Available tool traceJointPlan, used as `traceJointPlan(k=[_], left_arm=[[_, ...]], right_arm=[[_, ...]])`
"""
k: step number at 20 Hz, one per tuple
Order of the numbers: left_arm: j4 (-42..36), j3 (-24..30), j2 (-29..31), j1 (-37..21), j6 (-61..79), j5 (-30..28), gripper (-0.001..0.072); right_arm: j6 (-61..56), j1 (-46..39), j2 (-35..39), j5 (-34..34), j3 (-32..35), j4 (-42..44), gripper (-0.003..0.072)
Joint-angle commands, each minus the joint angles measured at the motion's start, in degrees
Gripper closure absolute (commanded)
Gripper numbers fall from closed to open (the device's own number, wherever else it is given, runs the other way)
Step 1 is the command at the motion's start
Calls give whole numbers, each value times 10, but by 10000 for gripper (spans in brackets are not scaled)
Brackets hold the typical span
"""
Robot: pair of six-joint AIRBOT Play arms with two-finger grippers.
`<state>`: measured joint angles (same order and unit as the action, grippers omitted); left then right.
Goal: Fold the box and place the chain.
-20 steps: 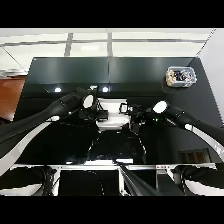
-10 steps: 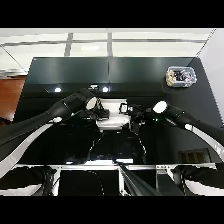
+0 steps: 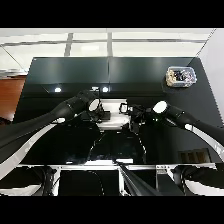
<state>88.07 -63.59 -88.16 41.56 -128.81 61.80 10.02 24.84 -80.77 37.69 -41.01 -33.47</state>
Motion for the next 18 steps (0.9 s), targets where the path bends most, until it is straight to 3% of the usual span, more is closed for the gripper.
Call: traceJointPlan(k=[1,4,5,6,7,18], left_arm=[[-20,0,-4,3,11,0,684],[-26,0,-4,2,11,0,670],[-30,0,-4,2,11,0,547],[-28,0,-4,2,10,1,309],[-28,0,-4,2,9,1,210],[-1,-22,-4,-5,9,32,226]], right_arm=[[1,0,0,0,0,0,350],[1,0,0,0,0,0,350],[0,0,0,0,0,0,350],[0,0,0,0,0,0,350],[0,0,0,0,0,0,350],[0,0,0,0,0,0,350]])
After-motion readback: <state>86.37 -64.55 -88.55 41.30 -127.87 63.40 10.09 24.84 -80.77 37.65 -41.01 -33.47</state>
